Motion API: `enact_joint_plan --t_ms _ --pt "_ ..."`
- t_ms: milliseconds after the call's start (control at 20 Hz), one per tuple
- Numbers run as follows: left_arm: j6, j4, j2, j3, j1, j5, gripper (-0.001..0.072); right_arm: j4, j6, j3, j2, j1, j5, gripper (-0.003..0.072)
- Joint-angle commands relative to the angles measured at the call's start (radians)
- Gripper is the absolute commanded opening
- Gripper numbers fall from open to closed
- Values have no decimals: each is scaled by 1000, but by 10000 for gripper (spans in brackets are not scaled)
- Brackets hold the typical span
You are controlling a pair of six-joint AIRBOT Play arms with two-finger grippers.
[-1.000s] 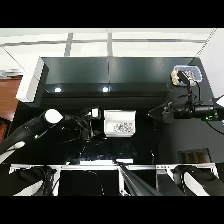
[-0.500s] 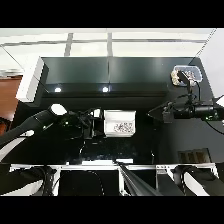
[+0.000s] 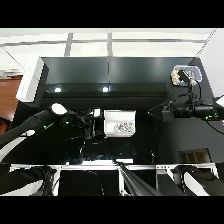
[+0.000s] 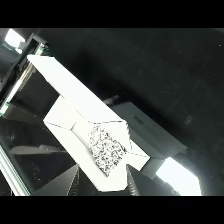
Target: Fold the box and place the chain.
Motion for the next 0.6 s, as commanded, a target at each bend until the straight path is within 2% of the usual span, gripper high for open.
enact_joint_plan --t_ms 0,400,550 --pt "2 -19 -7 9 -5 -2 707 0 0 0 0 0 -10 355" --pt "-29 10 -29 34 -31 -1 704 -2 0 0 -1 5 -10 355" --pt "-29 43 -29 34 -51 1 676 0 0 0 -2 5 -14 355"
